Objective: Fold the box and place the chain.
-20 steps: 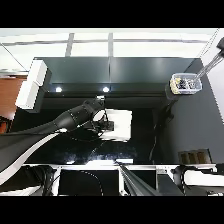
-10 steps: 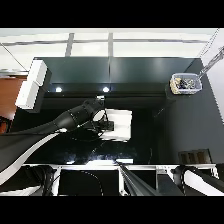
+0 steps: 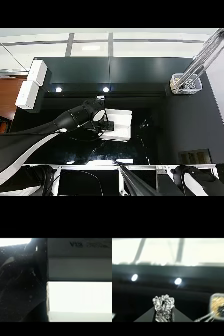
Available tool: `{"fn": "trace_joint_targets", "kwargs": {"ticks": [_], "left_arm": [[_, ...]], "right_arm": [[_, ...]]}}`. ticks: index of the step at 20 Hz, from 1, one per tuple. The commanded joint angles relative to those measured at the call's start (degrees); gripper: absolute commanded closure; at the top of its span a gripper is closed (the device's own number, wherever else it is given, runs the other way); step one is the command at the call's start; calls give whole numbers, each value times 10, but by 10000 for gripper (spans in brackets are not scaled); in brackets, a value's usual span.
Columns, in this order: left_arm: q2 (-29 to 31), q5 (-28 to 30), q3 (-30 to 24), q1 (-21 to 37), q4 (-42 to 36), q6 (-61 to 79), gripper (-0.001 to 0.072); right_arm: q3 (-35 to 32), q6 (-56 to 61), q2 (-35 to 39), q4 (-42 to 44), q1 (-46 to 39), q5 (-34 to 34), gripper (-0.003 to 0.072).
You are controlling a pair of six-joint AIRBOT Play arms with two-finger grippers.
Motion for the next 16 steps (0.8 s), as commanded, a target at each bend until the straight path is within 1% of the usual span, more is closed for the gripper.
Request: {"fn": "trace_joint_targets", "kwargs": {"ticks": [1,4,8,12,16], "left_arm": [[0,0,0,0,0,0,682],[0,0,0,0,0,0,682],[0,0,0,0,0,0,682],[0,0,0,0,0,0,682],[0,0,0,0,0,0,682]], "right_arm": [[-66,-12,35,9,59,49,671],[-122,-14,35,44,97,62,671],[-202,-15,35,87,134,54,671],[-268,-16,34,129,163,16,672],[-328,-31,28,209,198,-31,672]]}}
